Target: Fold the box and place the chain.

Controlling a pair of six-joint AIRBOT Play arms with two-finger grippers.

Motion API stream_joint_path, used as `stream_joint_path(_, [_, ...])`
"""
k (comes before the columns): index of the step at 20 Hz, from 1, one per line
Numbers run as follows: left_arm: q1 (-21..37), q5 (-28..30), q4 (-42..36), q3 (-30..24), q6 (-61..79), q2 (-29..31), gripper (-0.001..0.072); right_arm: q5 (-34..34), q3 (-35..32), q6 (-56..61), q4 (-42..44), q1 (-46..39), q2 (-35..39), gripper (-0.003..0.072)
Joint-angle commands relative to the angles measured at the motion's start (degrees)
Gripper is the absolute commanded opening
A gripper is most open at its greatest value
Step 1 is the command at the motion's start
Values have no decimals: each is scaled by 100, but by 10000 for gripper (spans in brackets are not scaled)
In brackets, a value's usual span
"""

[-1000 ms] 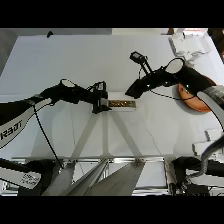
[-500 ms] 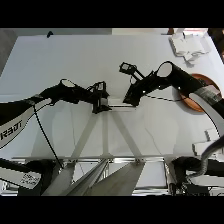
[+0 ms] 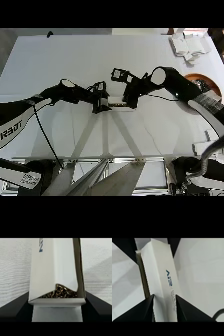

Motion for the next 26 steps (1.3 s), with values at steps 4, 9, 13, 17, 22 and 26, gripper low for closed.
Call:
stream_joint_path(4, [2,-4,2,0,2,2,355,-273,-155,13,-146,295,20,270])
stream_joint_path(9, [2,-2,4,0,2,2,355,-599,-219,560,-789,404,20,271])
stream_joint_path(13, [2,-2,4,0,2,0,355,-872,-455,562,-804,450,66,273])
stream_joint_path(17, [2,-2,2,0,2,2,355,-1217,-850,562,-807,448,258,318])
stream_joint_path(22, [2,-4,2,0,2,0,355,-1220,-850,562,-778,448,264,438])
stream_joint_path(26, [2,-2,4,0,2,0,355,-1198,-850,560,-778,448,284,459])
